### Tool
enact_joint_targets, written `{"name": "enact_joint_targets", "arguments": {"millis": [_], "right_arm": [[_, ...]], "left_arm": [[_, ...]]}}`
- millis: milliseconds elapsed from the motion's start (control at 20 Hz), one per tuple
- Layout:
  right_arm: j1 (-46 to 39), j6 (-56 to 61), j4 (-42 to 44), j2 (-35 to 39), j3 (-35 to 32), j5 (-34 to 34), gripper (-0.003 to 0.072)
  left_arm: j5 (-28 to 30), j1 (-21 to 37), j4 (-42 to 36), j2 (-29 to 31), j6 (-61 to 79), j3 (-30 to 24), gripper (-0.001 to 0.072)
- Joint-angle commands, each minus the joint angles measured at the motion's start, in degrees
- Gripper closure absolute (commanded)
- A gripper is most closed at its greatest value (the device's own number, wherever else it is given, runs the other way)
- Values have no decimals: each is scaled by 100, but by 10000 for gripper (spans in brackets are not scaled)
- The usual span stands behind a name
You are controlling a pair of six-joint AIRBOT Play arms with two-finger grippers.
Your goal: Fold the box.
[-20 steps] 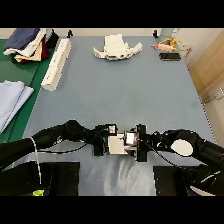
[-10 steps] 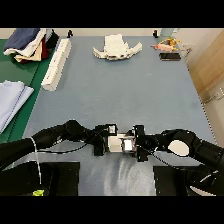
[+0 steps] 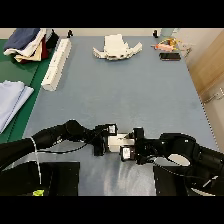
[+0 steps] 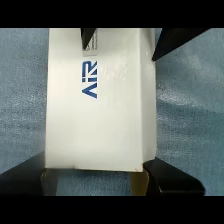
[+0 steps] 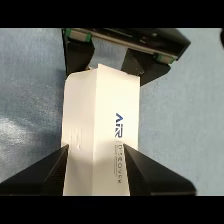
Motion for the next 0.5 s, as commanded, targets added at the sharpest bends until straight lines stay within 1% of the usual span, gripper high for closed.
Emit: {"name": "enact_joint_targets", "arguments": {"millis": [0,200,250,300,450], "right_arm": [[125,546,-553,17,-44,-116,179],[125,544,-697,-11,-44,-122,187],[125,546,-785,-9,-39,-131,270],[122,546,-839,-7,-37,-151,285],[125,535,-837,35,-28,-170,285]], "left_arm": [[-2,0,2,4,2,4,237],[0,0,2,4,2,4,236],[0,0,2,4,2,4,237],[0,0,2,4,0,4,236],[0,0,2,4,2,4,237]]}}
